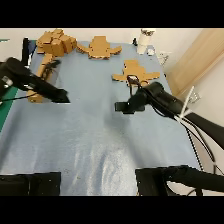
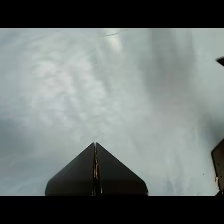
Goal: Fold the box.
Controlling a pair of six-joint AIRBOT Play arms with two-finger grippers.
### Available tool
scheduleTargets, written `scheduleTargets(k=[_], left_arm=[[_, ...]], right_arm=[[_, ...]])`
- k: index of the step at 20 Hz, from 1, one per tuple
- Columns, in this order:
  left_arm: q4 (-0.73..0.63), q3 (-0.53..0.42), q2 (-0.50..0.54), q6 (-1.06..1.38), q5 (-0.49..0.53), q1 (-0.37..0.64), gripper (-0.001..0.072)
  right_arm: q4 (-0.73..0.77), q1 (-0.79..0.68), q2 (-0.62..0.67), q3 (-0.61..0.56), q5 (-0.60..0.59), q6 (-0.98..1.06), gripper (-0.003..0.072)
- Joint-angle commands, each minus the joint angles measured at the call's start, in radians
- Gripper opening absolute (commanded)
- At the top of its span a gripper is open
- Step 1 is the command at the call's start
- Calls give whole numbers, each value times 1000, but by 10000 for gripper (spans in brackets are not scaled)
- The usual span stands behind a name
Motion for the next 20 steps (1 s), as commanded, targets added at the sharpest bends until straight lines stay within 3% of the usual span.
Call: scheduleTargets(k=[1, 5, 20], left_arm=[[5, 2, -9, -106, 72, -190, 11], [0, 2, -43, -126, 105, -263, 13], [-3, 2, -44, -126, 105, -281, 13]], right_arm=[[67, -11, -141, 202, -85, -109, 4], [186, -9, -233, 328, -94, -134, 4], [229, -8, -236, 332, -92, -134, 4]])
